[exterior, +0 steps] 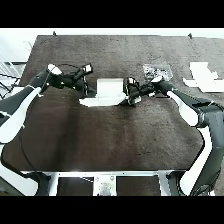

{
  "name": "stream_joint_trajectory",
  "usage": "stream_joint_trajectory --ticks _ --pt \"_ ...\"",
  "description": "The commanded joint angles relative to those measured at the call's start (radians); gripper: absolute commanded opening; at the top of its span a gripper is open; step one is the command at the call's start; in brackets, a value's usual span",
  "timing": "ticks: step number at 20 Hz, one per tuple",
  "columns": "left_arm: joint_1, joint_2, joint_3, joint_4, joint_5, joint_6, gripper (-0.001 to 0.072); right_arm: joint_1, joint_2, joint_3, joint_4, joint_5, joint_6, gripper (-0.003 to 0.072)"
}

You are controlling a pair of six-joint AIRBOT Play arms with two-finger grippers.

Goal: Fold the box and place the chain.

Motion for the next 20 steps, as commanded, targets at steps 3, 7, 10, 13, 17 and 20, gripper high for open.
stream_joint_trajectory --ticks 3,7,10,13,17,20 --pt "0.046 0.03 -0.005 0.007 -0.121 -0.037 0.0018 0.0 0.0 0.0 0.005 -0.005 0.003 0.0556" --pt "0.111 0.055 -0.005 -0.01 -0.148 -0.236 0.0015 0.0 0.0 0.0 0.005 -0.005 0.003 0.0556" --pt "0.146 0.106 -0.003 0.115 -0.084 -0.634 0.0013 0.0 0.0 0.0 0.005 -0.005 0.003 0.0556" --pt "0.15 0.135 -0.005 0.26 -0.113 -0.919 0.0014 0.0 0.0 0.0 0.005 -0.005 0.003 0.0556" --pt "0.15 0.133 -0.005 0.329 -0.118 -1.056 0.0014 0.0 0.0 0.0 0.005 -0.005 0.003 0.0556" --pt "0.15 0.126 -0.05 0.338 -0.104 -1.122 0.0014 0.0 0.0 0.0 0.005 -0.005 0.003 0.0556"
